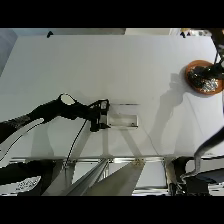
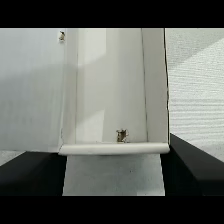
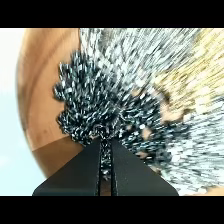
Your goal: Fold the box and place the chain.
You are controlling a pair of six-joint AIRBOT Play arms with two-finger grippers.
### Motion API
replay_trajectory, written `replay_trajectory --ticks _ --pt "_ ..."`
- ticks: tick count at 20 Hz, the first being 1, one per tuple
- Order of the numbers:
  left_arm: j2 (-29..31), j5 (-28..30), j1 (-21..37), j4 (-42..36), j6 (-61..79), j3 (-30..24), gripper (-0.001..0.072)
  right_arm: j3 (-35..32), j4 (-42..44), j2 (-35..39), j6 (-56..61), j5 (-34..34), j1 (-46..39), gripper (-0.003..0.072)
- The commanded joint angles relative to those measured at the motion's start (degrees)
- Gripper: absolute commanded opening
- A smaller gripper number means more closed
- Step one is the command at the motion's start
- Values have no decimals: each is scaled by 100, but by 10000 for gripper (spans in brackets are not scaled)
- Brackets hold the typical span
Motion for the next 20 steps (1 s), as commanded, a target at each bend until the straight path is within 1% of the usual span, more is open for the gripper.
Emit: replay_trajectory --ticks 1,6,8,10,15,16,20 --pt "2 2 4 2 0 0 275 7 -70 704 -267 251 0 22" --pt "2 2 4 2 0 0 275 7 57 1921 -614 1342 0 23" --pt "2 2 4 2 0 0 275 4 363 2365 -750 1740 0 23" --pt "2 2 4 2 0 0 275 4 846 2763 -892 2131 0 22" --pt "2 2 4 2 2 0 275 0 2457 3499 -1176 3126 4 22" --pt "2 2 7 2 0 0 275 0 2658 3615 -1180 3270 48 22" --pt "2 2 4 2 0 0 275 -2 2763 4081 -1165 3856 669 22"
